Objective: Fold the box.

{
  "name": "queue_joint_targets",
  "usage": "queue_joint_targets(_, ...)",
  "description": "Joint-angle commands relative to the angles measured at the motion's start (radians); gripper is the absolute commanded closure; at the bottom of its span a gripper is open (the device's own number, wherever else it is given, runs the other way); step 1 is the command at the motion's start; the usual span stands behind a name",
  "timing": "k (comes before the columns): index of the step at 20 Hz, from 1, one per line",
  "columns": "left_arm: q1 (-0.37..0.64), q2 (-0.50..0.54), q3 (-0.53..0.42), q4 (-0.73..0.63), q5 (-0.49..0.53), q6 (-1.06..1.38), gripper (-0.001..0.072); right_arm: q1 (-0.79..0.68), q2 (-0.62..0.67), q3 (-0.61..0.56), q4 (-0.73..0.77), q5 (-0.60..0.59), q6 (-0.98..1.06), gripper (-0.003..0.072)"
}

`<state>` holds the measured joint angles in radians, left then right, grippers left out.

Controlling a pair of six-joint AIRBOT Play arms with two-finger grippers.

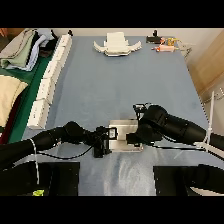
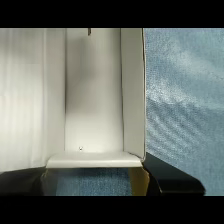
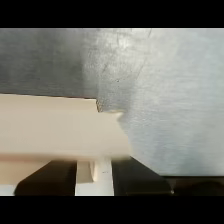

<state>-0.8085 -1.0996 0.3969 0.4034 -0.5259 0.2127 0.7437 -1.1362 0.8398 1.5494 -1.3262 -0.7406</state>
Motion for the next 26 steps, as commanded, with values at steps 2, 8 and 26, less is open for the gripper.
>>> queue_joint_targets(2, 0.0, 0.0, 0.001, 0.0, 0.0, -0.001, 0.0186, -0.002, 0.091, 0.098, -0.102, -0.131, -0.005, 0.0377)
queue_joint_targets(8, 0.0, 0.0, 0.001, 0.0, 0.0, -0.001, 0.0186, -0.158, 0.184, 0.072, -0.214, -0.09, -0.102, 0.0685)
queue_joint_targets(26, 0.0, 0.0, 0.001, 0.0, 0.0, -0.001, 0.0186, -0.686, -0.201, 0.07, 0.831, -0.097, -1.319, 0.0685)
